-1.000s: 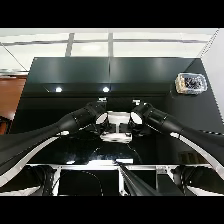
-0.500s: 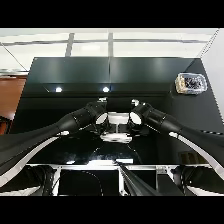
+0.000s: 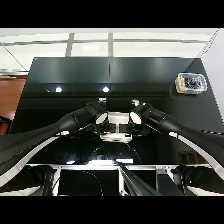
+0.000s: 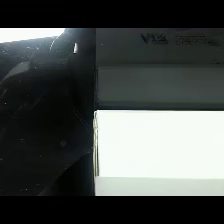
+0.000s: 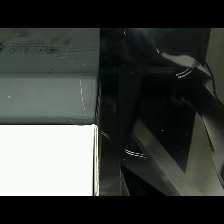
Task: Fold the box and place the chain.
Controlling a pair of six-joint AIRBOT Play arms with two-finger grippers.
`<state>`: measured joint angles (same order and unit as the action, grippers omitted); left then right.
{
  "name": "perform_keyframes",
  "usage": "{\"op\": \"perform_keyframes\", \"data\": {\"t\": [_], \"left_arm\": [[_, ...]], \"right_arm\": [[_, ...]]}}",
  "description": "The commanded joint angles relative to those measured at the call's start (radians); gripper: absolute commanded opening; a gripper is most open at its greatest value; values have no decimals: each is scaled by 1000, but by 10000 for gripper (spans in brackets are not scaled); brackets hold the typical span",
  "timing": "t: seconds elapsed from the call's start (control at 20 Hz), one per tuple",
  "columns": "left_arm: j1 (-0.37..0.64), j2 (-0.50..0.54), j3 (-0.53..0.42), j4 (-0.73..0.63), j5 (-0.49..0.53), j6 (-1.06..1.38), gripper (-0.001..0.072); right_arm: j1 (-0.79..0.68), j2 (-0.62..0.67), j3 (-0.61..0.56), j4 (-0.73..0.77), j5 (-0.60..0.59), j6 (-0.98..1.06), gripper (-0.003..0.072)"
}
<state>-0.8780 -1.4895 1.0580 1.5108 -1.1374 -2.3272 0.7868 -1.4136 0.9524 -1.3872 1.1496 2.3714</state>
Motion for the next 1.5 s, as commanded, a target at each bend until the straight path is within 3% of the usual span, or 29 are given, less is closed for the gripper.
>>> {"op": "perform_keyframes", "data": {"t": [0.0, 0.3, 0.35, 0.45, 0.7, 0.75, 0.8, 0.85, 1.05, 1.25, 1.35, 1.45], "left_arm": [[1, 0, 1, -1, 2, 1, 28], [1, 0, 1, -1, 2, 1, 27], [1, 0, 1, -1, 2, 1, 28], [1, 0, 1, -1, 2, 1, 28], [1, 0, 1, -1, 3, 1, 28], [1, 0, 1, -1, 2, 1, 27], [1, 0, 1, -1, 2, 1, 27], [1, 0, 1, -1, 2, 1, 28], [1, 0, 1, -1, 2, 1, 27], [1, 0, 1, 0, 2, 1, 27], [1, 0, 1, -1, 2, 1, 27], [1, 0, 1, -1, 2, 1, 28]], "right_arm": [[1, 0, 1, 3, 0, -1, 258], [1, 0, 1, 42, -59, 0, 241], [1, 0, 1, 45, -63, -1, 81], [1, 0, 1, 44, -61, -1, 10], [1, 1, 1, 23, -49, -8, 13], [1, 2, 1, 18, -50, -13, 62], [0, 5, 1, 8, -48, -14, 195], [0, 11, 1, -2, -42, -39, 217], [-2, 104, 1, -33, -37, -142, 217], [-21, 330, 1, -93, 15, -200, 217], [-45, 464, 0, -255, 100, -199, 215], [-91, 568, -43, -541, 206, -167, 214]]}}
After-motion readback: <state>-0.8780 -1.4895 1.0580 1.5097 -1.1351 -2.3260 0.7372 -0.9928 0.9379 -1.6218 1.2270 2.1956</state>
